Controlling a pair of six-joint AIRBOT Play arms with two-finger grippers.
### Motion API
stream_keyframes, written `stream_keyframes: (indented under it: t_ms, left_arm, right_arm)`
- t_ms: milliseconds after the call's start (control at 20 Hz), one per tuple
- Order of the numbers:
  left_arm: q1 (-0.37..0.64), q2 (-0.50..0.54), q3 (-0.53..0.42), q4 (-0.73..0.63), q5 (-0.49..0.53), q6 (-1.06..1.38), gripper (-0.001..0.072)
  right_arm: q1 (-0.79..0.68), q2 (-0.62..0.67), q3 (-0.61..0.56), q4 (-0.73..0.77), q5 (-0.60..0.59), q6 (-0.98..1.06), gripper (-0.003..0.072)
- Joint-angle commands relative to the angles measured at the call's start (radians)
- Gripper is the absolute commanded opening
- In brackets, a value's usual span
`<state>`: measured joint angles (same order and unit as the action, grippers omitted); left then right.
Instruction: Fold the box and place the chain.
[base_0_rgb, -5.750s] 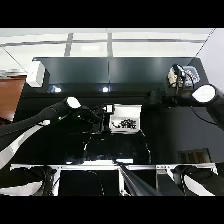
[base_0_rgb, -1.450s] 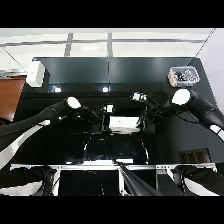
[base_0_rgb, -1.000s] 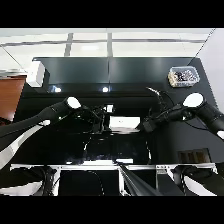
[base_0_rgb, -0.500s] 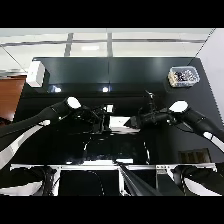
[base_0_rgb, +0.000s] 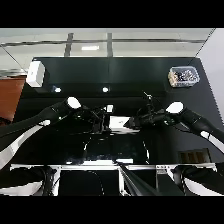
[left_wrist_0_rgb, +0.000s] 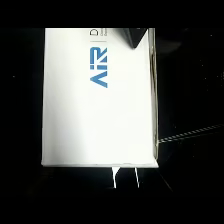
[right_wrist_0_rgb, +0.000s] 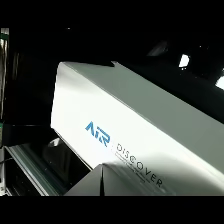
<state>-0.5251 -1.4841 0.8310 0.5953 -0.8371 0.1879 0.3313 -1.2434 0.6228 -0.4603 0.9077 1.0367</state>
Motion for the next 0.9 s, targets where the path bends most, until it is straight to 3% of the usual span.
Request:
stream_keyframes:
  t_ms: [0,200,300,350,400,600,700,850]
  left_arm:
    - [0.000,0.000,0.000,-0.001,-0.002,-0.001,0.0465]
    - [0.002,0.003,0.001,-0.010,-0.018,-0.014,0.0465]
    - [0.002,0.010,0.006,0.009,-0.041,-0.040,0.0471]
    - [0.002,0.019,0.011,0.037,-0.061,-0.051,0.0565]
    - [0.002,0.032,0.011,0.056,-0.064,-0.087,0.0720]
    - [0.006,0.151,0.021,0.165,-0.085,-0.208,0.0720]
    - [0.003,0.208,0.023,0.075,-0.068,-0.229,0.0720]
    - [-0.066,0.188,0.083,-0.005,-0.002,-0.267,0.0713]
  right_arm:
    - [-0.012,0.001,0.006,-0.012,0.017,-0.032,0.0016]
    - [-0.151,0.056,0.082,-0.031,0.294,-0.073,0.0015]
    - [-0.263,0.132,0.122,-0.113,0.382,-0.047,0.0015]
    - [-0.325,0.179,0.131,-0.177,0.402,-0.016,0.0015]
    - [-0.392,0.234,0.132,-0.251,0.419,0.013,0.0016]
    - [-0.606,0.394,0.131,-0.454,0.534,0.044,0.0015]
    - [-0.650,0.430,0.131,-0.520,0.546,0.047,0.0015]
    - [-0.645,0.430,0.130,-0.458,0.468,0.043,0.0016]
